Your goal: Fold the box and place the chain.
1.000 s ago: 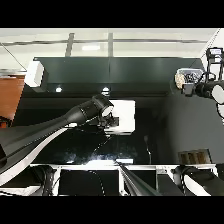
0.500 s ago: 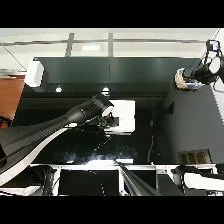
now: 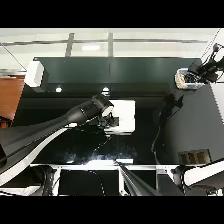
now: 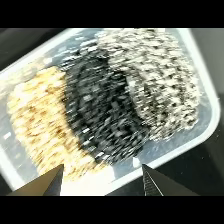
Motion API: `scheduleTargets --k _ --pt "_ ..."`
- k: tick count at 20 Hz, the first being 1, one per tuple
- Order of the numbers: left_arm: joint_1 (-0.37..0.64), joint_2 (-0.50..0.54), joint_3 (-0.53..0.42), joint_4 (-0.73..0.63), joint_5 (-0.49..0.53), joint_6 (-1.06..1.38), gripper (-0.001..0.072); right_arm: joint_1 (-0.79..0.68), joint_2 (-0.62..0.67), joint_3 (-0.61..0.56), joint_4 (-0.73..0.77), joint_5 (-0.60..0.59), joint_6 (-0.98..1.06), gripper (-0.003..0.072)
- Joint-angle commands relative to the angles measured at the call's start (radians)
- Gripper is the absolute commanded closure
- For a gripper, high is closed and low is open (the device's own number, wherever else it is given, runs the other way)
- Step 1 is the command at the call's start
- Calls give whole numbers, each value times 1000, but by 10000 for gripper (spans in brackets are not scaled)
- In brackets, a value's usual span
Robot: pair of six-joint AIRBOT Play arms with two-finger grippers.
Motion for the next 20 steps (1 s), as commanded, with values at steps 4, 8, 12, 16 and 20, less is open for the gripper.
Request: scheduleTargets --k 4,8,12,16,20 --pt "1 0 0 0 -2 0 679 -34 -87 21 102 -129 32 134" --pt "1 0 0 0 -22 0 679 -32 -134 29 154 -168 33 134" --pt "0 0 0 0 -26 0 679 -32 -150 31 148 -182 32 258" --pt "1 0 0 0 -29 0 679 -43 -138 75 147 -120 -13 675" --pt "1 0 0 0 -29 0 679 -64 -56 225 148 61 -201 676"
